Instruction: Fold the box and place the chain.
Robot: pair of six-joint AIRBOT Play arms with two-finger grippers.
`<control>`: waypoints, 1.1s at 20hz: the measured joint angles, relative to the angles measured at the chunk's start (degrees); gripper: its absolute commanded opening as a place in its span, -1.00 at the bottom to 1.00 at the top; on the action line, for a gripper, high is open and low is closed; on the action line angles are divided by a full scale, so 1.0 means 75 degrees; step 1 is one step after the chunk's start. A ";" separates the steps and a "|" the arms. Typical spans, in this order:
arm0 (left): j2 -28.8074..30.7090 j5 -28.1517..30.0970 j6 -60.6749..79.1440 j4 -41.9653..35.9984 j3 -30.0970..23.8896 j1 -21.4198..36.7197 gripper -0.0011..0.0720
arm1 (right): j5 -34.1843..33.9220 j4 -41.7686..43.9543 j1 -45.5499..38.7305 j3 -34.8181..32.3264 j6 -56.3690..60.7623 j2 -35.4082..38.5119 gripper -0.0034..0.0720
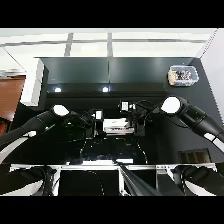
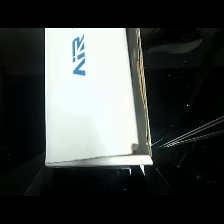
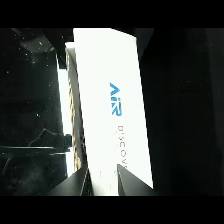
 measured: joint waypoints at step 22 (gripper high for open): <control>0.0000 -0.0009 0.0009 0.0003 0.0000 0.0000 0.30 | -0.0146 -0.0052 0.0050 -0.0003 0.0090 -0.0003 -0.11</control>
